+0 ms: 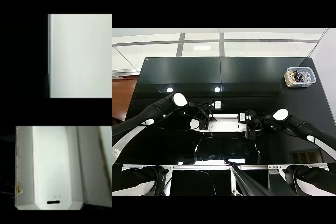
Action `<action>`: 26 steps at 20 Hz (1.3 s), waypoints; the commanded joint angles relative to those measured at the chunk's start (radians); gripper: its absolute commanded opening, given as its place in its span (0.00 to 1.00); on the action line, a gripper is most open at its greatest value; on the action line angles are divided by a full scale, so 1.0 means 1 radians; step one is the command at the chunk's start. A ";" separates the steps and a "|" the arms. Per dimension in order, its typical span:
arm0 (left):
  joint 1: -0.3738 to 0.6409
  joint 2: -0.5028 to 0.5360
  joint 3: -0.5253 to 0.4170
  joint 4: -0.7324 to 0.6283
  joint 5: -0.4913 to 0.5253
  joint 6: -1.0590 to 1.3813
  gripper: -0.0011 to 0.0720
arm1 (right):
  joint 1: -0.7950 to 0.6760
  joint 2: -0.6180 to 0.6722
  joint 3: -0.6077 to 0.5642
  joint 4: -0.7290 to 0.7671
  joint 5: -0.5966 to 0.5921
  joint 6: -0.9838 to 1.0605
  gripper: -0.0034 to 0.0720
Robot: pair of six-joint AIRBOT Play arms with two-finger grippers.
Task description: Fold the box and place the chain.
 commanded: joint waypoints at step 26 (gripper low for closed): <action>0.001 0.000 0.001 0.000 -0.018 0.000 0.05 | 0.045 -0.058 0.060 -0.161 -0.021 0.189 0.93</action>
